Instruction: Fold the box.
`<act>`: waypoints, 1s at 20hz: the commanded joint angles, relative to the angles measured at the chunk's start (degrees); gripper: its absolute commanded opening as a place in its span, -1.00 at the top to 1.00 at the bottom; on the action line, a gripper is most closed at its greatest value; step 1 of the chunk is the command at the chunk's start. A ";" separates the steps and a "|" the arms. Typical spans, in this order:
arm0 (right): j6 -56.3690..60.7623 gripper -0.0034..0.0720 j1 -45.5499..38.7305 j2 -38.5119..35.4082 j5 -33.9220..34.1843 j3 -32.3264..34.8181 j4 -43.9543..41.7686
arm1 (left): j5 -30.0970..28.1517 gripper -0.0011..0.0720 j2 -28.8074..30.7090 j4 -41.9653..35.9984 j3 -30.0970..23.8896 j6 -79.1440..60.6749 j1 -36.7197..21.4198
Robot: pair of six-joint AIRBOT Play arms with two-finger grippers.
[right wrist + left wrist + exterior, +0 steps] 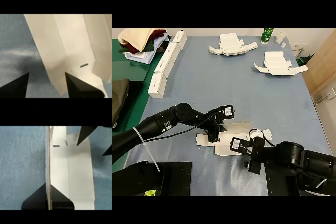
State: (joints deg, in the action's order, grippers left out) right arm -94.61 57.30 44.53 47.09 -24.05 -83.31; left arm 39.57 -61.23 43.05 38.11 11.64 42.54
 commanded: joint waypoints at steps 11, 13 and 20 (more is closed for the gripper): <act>33.22 -0.88 1.60 -3.56 0.57 -1.01 23.02 | -0.07 0.93 0.02 0.00 0.04 -0.02 -0.02; 33.09 -1.00 1.55 -4.00 1.51 -1.01 23.45 | -0.07 0.93 0.02 0.02 0.02 0.00 -0.02; 4.72 -1.00 -14.56 -5.07 -5.35 -0.98 7.82 | -0.07 0.93 0.02 0.00 0.04 0.00 -0.02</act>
